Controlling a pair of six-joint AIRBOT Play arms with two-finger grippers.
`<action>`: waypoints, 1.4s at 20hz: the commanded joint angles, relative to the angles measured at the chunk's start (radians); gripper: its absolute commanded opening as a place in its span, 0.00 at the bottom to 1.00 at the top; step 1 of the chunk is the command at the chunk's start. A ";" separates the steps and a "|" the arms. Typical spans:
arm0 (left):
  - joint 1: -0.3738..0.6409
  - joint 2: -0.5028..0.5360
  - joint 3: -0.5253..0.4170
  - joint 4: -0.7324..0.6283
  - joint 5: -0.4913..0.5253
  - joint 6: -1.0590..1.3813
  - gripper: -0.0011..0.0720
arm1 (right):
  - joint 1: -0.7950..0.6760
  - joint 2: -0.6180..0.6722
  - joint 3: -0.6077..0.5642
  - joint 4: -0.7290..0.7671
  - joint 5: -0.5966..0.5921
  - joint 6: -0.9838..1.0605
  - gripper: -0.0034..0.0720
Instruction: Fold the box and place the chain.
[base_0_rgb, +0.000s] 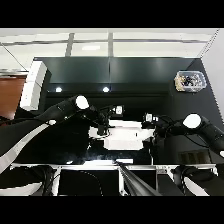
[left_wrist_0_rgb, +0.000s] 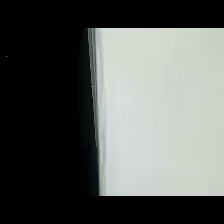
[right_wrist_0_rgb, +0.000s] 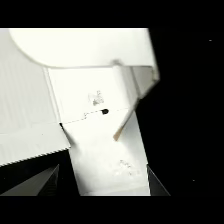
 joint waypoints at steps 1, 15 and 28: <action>-0.001 -0.001 -0.001 0.003 -0.002 -0.004 0.05 | 0.050 0.000 -0.005 -0.021 0.045 -0.005 0.89; -0.001 -0.001 -0.001 0.003 -0.002 -0.004 0.05 | 0.164 0.000 -0.033 0.163 -0.022 0.081 0.89; -0.001 -0.001 -0.001 -0.002 -0.002 -0.023 0.05 | 0.165 0.003 -0.033 0.075 -0.041 -0.024 0.89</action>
